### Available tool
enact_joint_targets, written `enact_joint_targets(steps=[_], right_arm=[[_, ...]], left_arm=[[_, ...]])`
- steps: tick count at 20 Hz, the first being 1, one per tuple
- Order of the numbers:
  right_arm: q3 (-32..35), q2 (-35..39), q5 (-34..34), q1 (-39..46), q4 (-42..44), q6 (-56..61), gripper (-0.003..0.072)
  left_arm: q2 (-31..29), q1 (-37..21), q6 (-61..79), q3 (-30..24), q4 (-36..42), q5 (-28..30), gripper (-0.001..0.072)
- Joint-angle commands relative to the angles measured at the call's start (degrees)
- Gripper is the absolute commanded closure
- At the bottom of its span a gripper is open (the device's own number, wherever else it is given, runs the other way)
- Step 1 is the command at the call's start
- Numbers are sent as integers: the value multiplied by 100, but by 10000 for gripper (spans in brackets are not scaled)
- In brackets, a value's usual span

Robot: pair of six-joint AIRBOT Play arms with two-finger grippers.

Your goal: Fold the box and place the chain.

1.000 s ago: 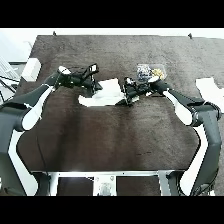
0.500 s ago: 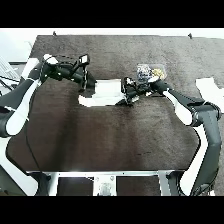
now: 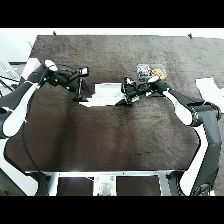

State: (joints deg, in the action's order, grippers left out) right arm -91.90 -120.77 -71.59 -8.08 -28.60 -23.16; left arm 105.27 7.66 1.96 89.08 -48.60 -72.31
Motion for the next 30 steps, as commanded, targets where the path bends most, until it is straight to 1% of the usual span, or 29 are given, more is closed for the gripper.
enact_joint_targets(steps=[1, 3, 5, 11, 15, 16, 17, 20, 21, 22, 23, 25, 26, 27, 30], right_arm=[[-4, -2, 0, -2, 0, 0, 204], [-4, -2, 0, -2, 2, 2, 204], [-4, -2, 0, -2, 2, 2, 204], [-4, -2, 0, -2, 2, 2, 204], [-4, -2, 0, -2, 0, 2, 204], [-4, -2, 0, -2, 2, 2, 204], [-4, -2, 0, -2, 2, 2, 204], [-4, -2, 0, -2, 0, 2, 204], [-4, -2, 0, -2, 2, 0, 204], [-4, -2, 0, -2, 0, 2, 204], [-4, -2, 0, -2, 2, 2, 204], [-4, -2, 0, -4, 0, 2, 204], [-4, -2, 0, -4, 2, 2, 204], [-4, -2, 0, -4, 0, 2, 204], [-4, -2, 0, -2, 0, 2, 204]], left_arm=[[-7, 92, 9, -197, 17, 269, 7], [-2, 299, 4, -197, -98, 468, 7], [-2, 420, -66, -201, -245, 837, 7], [2, 450, -61, -389, -166, 909, 8], [2, 450, -173, -442, -155, 1156, 18], [2, 452, -170, -442, -153, 1176, 141], [2, 481, -170, -442, -166, 1187, 167], [4, 590, -168, -444, -155, 1198, 170], [4, 612, -173, -444, -199, 1244, 192], [4, 612, -173, -442, -195, 1281, 261], [4, 612, -170, -442, -199, 1327, 305], [4, 612, -173, -442, -199, 1333, 308], [4, 612, -170, -442, -197, 1333, 354], [4, 612, -166, -442, -197, 1329, 484], [39, 612, -144, -442, -87, 1322, 492]])
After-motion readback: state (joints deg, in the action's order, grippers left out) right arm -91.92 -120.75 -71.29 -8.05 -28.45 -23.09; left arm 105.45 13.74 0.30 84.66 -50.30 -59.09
